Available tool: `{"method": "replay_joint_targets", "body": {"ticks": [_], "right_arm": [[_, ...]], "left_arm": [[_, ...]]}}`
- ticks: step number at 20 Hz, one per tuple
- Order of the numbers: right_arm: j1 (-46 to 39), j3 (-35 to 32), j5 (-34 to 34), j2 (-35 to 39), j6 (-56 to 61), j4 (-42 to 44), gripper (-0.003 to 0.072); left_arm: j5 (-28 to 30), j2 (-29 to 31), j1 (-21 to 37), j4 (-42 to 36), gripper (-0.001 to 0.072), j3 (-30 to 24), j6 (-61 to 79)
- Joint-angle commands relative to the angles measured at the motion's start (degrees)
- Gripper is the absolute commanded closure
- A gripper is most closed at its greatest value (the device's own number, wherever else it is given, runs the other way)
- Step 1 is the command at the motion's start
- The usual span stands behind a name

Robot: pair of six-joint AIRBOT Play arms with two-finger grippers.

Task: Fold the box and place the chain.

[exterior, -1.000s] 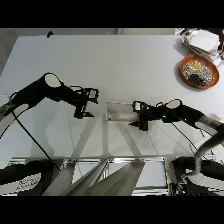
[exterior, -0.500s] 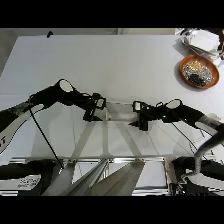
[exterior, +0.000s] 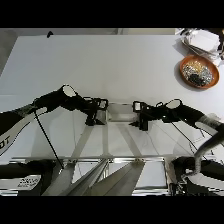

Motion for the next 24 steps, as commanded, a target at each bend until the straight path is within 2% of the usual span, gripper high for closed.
{"method": "replay_joint_targets", "body": {"ticks": [1, 21, 22, 24], "right_arm": [[-0.04, 0.00, 0.00, 0.04, 0.15, 0.13, 0.0283], [-0.02, 0.00, 0.02, 0.04, 0.15, 0.13, 0.0283], [-0.02, 0.00, 0.02, 0.04, 0.17, 0.13, 0.0283], [-0.02, 0.00, 0.00, 0.04, 0.17, 0.13, 0.0283]], "left_arm": [[1.66, -0.04, -0.04, -6.43, 0.0001, -0.72, -0.35], [3.50, -0.26, -0.02, -12.00, 0.0018, -3.65, 4.63], [3.48, -0.50, -0.02, -12.00, 0.0101, -3.65, 4.61], [3.04, -0.92, -0.02, -11.89, 0.0371, -3.65, 4.59]]}}
